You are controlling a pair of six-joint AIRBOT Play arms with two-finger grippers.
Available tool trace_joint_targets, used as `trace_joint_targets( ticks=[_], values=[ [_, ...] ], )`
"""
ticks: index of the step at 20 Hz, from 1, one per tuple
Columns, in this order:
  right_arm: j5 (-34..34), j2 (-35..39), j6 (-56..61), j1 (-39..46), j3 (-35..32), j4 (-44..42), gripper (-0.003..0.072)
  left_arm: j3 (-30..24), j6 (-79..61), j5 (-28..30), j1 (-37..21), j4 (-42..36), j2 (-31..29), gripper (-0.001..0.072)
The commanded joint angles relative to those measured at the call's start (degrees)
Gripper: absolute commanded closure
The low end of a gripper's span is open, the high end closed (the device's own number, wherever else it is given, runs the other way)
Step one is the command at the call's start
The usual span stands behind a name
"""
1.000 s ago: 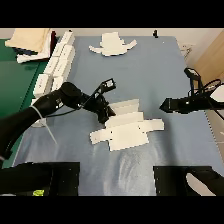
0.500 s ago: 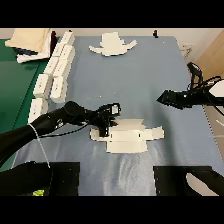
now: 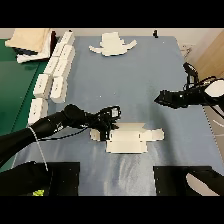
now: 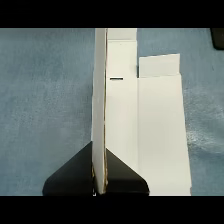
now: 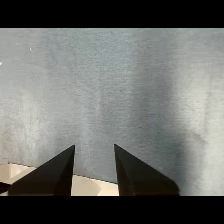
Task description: Fold the box.
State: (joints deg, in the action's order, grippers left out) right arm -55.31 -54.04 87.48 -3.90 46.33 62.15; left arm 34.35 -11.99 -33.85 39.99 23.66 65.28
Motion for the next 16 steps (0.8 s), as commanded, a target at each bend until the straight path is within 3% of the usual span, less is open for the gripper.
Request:
trace_joint_targets(
  ticks=[1,5,7,10,12,15,16],
  values=[
    [0.1,0.0,-0.2,-0.2,0.0,0.0,0.0314,-0.4,1.6,-1.4,0.0,0.7,0.1,0.0697],
    [-0.4,0.0,-0.5,-0.2,0.0,-0.1,0.0323,-0.3,2.6,-2.3,-0.1,1.2,0.0,0.0696],
    [-1.8,0.0,-0.5,-0.2,0.0,0.0,0.0472,-0.3,2.7,-1.0,-0.1,1.2,-0.4,0.0696],
    [-3.0,0.0,-0.5,-0.2,0.0,0.0,0.0480,0.5,2.7,-0.7,-0.1,2.2,-1.1,0.0696],
    [-3.9,0.0,-0.5,-0.2,0.0,0.0,0.0584,1.4,2.9,-0.7,-0.1,3.0,-1.1,0.0696],
    [-6.9,0.0,-0.5,-0.2,0.0,-0.1,0.0621,2.1,3.1,-0.7,-0.1,3.3,-1.0,0.0696],
    [-8.7,0.0,-0.5,-0.2,0.0,0.0,0.0683,2.1,3.1,-0.9,-0.1,3.3,-0.8,0.0696]
  ],
)
